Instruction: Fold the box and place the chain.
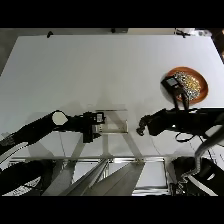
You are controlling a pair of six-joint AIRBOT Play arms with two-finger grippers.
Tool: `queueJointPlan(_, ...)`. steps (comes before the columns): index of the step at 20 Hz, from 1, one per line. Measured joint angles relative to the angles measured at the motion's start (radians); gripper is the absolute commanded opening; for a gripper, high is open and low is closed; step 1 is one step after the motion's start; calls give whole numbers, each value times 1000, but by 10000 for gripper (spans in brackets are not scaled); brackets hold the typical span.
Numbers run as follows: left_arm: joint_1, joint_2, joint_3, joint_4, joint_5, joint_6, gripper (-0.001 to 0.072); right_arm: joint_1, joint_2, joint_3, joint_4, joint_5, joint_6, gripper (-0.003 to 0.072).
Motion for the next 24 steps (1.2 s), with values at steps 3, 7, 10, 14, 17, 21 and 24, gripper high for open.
queueJointPlan(3,0,0,0,0,0,0,155,136,-83,-18,-4,-137,56,15)
queueJointPlan(7,0,0,0,0,0,0,155,260,-232,-26,-1,-325,111,15)
queueJointPlan(10,0,0,0,0,0,0,155,298,-320,-28,27,-458,127,15)
queueJointPlan(14,0,0,0,0,0,0,155,315,-401,-29,63,-531,138,17)
queueJointPlan(17,0,0,0,0,0,0,155,319,-437,-29,77,-546,139,159)
queueJointPlan(21,0,0,0,0,0,0,155,320,-453,-29,89,-555,141,279)
queueJointPlan(24,0,0,0,0,0,0,155,320,-456,-25,102,-553,141,302)
